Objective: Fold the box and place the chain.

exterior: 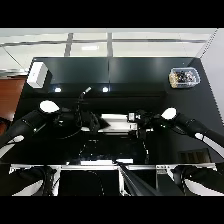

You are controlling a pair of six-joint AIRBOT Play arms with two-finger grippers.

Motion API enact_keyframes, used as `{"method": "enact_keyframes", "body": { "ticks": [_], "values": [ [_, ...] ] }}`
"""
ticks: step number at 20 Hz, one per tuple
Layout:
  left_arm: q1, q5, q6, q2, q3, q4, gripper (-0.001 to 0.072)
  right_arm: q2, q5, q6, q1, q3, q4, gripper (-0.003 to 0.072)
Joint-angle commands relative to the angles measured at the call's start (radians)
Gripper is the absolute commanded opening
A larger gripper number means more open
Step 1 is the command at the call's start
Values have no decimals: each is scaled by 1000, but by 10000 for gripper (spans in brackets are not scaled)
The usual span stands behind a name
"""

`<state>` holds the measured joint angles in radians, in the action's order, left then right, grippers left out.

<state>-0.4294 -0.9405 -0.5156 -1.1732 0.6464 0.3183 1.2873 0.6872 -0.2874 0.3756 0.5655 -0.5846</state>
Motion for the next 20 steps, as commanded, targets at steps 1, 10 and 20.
{"method": "enact_keyframes", "body": {
  "ticks": [1,10,20],
  "values": [
    [-21,304,49,-10,-8,-94,22,0,0,0,0,0,0,188],
    [-21,362,150,-192,-7,-92,22,0,0,0,0,0,0,188],
    [29,246,145,-174,55,38,21,0,0,0,0,0,0,188]
  ]
}}
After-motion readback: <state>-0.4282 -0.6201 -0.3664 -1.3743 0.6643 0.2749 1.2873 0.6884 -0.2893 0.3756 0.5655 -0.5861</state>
